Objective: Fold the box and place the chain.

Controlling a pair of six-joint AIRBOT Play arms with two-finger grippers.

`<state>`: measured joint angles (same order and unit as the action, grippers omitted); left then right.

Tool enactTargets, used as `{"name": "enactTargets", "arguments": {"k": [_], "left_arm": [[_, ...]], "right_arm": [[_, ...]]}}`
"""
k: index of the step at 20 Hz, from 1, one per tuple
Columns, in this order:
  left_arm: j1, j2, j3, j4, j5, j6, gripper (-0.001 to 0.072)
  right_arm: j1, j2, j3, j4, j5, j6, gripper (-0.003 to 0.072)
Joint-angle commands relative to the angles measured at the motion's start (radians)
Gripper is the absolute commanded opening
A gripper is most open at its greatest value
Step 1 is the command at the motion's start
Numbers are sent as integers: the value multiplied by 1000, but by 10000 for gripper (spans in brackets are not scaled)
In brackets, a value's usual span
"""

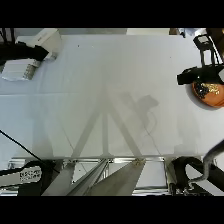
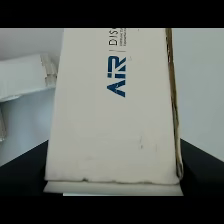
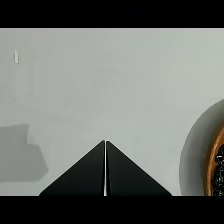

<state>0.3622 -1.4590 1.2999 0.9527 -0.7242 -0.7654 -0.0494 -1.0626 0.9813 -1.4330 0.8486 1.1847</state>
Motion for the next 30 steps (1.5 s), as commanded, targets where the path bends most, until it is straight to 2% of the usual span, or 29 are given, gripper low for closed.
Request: {"name": "enactTargets", "arguments": {"k": [1,7,11,13,19,25,30], "left_arm": [[7,-16,-76,2,84,-18,537],[5,-30,-76,-63,93,-20,534],[2,-43,-76,-63,174,-21,523],[2,-52,-76,-62,178,-21,512],[1,-180,-76,-62,98,-21,513],[2,-240,-76,-61,181,-20,513],[-1,-300,-76,-62,170,-29,514]], "right_arm": [[0,0,1,0,0,0,11],[0,0,1,0,0,0,11],[0,0,1,0,0,0,11],[0,0,1,0,0,0,11],[0,0,1,0,0,0,11],[-1,0,1,0,0,0,11],[0,0,1,0,0,0,11]]}}
